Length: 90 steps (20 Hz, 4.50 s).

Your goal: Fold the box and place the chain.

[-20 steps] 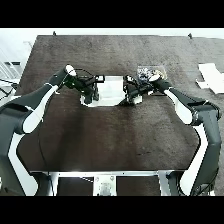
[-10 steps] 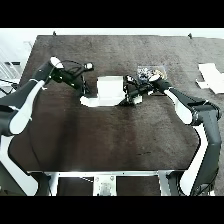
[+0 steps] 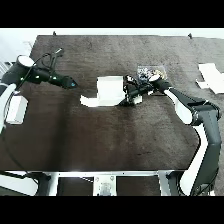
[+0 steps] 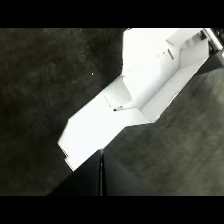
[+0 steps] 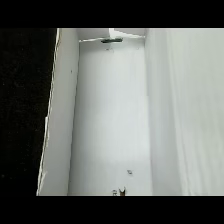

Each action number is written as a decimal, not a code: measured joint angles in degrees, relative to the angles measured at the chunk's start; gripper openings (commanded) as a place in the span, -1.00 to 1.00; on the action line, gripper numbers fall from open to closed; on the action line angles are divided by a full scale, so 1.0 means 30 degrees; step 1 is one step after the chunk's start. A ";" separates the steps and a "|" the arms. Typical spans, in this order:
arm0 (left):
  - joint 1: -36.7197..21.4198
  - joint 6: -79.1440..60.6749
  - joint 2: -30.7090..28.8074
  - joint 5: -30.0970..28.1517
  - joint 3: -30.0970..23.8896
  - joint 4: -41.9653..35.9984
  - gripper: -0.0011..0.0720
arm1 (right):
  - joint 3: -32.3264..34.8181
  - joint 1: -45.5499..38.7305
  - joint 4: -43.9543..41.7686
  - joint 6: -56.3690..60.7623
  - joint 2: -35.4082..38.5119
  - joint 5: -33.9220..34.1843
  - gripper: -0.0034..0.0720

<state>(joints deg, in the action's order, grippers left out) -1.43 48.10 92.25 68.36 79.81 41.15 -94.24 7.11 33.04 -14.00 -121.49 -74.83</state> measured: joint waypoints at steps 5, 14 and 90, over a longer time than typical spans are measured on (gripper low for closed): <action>-0.0736 0.4167 -0.0867 -0.1078 -0.2339 -0.0219 -0.92 | 0.0000 0.0000 0.0000 0.0000 0.0000 0.0000 0.67; -0.0911 0.6601 0.0787 -0.1523 -0.3453 -0.0270 -0.92 | 0.0000 0.0000 -0.0007 0.0000 0.0000 0.0000 0.67; 0.7125 1.3741 0.4415 -0.2550 0.3810 0.5311 0.22 | 0.0000 0.0000 0.0000 0.0000 0.0000 0.0000 0.67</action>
<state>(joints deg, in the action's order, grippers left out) 19.94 89.32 105.49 60.71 91.24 57.08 -94.24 7.11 33.04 -14.00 -121.49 -74.83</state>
